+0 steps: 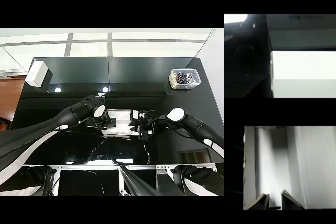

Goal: Fold the box and place the chain.

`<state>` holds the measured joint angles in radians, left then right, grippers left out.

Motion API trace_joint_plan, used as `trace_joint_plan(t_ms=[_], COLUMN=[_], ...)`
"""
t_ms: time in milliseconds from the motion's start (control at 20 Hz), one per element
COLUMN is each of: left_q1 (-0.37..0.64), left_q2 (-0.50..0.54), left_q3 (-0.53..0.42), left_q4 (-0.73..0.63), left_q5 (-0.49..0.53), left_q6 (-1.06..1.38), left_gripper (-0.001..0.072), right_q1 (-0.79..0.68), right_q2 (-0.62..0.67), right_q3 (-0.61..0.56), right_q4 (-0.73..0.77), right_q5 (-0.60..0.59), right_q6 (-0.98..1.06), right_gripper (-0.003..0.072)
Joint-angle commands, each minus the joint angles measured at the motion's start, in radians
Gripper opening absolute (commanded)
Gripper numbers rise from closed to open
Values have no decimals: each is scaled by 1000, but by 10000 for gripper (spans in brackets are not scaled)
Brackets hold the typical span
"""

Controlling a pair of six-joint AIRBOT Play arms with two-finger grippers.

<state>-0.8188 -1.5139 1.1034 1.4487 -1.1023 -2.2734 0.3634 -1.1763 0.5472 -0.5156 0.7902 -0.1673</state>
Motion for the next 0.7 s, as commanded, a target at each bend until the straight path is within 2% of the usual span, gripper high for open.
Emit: trace_joint_plan(t_ms=[0, 200, 250, 300, 350, 400, 450, 500, 550, 600, 650], left_q1=[-1, -1, -1, -1, -1, -1, -1, -1, -1, -1, -1], left_q2=[0, 0, 0, 0, 0, 0, 0, 0, 0, 0, 0], left_q3=[0, 0, 0, 0, 0, 0, 0, 0, 0, 0, 0], left_q4=[-3, -3, -3, -3, -3, -3, -3, -3, -3, -3, -3], left_q5=[2, -1, -1, -1, -1, 0, -1, -1, -2, -2, -2], left_q6=[2, 2, 2, 2, 2, 2, 2, 2, 2, 2, 2], left_gripper=[30, 30, 30, 30, 30, 31, 30, 30, 30, 30, 30], right_q1=[0, 0, 0, 0, 0, 0, 0, 0, 0, -1, -5], right_q2=[-48, -51, -50, -51, -51, -51, -50, -51, -50, -50, -50], right_q3=[1, 1, 1, 1, 1, 1, 1, 1, 1, 1, 1], right_q4=[92, 96, 96, 96, 95, 92, 93, 98, 93, 85, 69], right_q5=[-6, -5, -10, -18, -16, -15, -15, -15, -9, -3, -3], right_q6=[3, 3, 6, 17, 18, 18, 18, 19, 34, 72, 153], right_gripper=[182, 181, 222, 395, 385, 225, 142, 283, 285, 67, 13])
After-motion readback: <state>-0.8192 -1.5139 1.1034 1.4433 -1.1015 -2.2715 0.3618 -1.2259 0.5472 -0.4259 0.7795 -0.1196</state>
